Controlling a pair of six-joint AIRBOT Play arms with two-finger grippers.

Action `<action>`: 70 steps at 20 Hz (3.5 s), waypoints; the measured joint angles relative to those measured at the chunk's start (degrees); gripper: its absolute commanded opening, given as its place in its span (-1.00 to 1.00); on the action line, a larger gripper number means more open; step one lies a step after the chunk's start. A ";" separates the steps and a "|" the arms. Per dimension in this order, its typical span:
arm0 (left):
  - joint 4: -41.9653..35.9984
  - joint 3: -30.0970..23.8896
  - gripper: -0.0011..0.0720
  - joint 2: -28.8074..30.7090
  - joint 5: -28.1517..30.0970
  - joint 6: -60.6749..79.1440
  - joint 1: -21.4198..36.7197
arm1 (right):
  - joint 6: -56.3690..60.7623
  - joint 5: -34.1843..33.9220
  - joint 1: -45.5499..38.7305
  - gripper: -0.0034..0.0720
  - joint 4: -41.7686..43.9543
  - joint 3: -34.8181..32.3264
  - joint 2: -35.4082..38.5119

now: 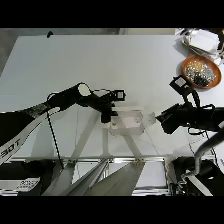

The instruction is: Fold the box and place the chain.

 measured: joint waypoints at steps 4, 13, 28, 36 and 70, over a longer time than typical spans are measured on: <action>0.02 0.00 -0.94 -0.02 -0.17 0.00 0.00 | -2.03 -0.13 0.00 -0.30 0.74 0.00 0.00; 0.04 0.00 -0.94 -0.02 -0.28 -0.02 0.00 | -5.51 -0.17 0.00 -0.83 1.75 0.00 -0.02; 0.04 0.00 -0.94 -0.02 -0.28 -0.02 0.00 | -30.91 -8.70 5.11 0.93 -1.99 -6.78 -6.29; 0.04 0.00 -0.94 -0.02 -0.28 -0.02 0.00 | -38.84 -24.74 17.33 0.96 -3.89 -21.11 -3.89; 0.04 -0.02 -0.94 -0.07 -0.33 -0.02 0.00 | -62.23 -35.19 5.86 0.93 20.41 -21.20 -9.99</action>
